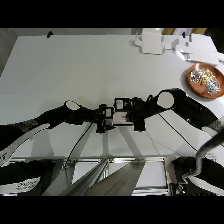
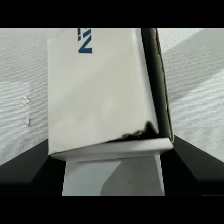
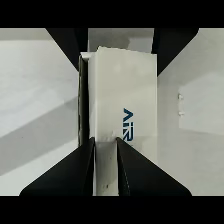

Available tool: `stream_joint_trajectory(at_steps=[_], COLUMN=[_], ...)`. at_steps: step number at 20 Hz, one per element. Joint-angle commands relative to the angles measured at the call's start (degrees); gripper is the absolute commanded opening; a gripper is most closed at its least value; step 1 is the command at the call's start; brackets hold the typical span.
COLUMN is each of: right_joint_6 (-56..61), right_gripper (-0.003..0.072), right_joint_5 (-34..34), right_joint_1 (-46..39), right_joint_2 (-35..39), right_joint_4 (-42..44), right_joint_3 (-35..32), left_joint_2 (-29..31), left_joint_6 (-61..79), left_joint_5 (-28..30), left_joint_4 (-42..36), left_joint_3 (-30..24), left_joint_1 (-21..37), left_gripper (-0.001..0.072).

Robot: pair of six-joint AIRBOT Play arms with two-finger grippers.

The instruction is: Fold the box and place the chain.

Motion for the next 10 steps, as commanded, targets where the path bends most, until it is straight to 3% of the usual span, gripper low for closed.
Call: stream_joint_trajectory(at_steps=[1, 6, 10], right_joint_6=[0.0, 0.0, 0.04], right_gripper=[0.0115, 0.0314, 0.0312], right_joint_5=[-0.5, 1.4, 1.18], right_joint_1=[1.07, 2.12, 2.12], right_joint_2=[-0.02, 0.48, 2.97], right_joint_4=[-0.02, 0.59, 2.4], right_joint_3=[-1.27, -2.67, -2.62], left_joint_2=[0.04, 0.04, 0.04], left_joint_6=[0.13, 0.11, 0.13], left_joint_5=[-0.11, -0.13, -0.13], left_joint_4=[0.15, 0.15, 0.15], left_joint_3=[0.0, 0.0, 0.0], left_joint_1=[0.0, 0.0, 0.0], left_gripper=[0.0133, 0.0133, 0.0133])
